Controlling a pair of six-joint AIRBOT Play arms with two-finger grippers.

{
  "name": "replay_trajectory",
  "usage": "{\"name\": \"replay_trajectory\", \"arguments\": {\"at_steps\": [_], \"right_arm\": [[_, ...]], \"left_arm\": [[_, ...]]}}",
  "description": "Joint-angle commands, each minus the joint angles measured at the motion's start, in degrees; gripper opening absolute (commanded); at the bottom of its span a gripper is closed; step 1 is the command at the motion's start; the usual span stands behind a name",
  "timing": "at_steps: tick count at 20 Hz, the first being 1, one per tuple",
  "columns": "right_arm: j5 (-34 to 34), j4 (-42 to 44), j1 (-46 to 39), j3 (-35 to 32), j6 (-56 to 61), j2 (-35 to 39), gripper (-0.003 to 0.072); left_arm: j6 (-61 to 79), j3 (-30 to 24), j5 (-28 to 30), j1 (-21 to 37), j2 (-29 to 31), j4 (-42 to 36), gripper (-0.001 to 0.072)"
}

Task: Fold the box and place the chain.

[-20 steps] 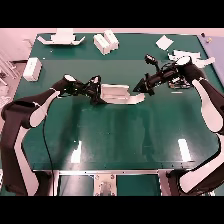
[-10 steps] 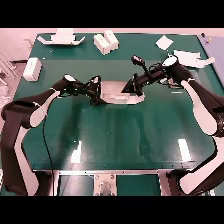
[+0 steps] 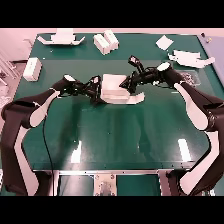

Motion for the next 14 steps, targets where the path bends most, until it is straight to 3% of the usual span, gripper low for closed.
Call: {"name": "replay_trajectory", "arguments": {"at_steps": [1, 7, 14], "right_arm": [[-4.15, -0.57, -0.02, 0.0, -1.18, -3.67, 0.0018], [-4.39, -0.59, -0.07, 0.9, -2.32, -4.11, 0.0018], [-4.13, -0.72, -1.57, 8.5, -0.52, -1.22, 0.0016]], "left_arm": [[0.11, 0.07, -0.66, -0.04, 0.07, 0.07, 0.0396], [0.11, 0.07, -0.66, -0.04, 0.07, 0.09, 0.0396], [0.11, 0.07, -0.63, -0.04, 0.07, 0.09, 0.0397]]}}
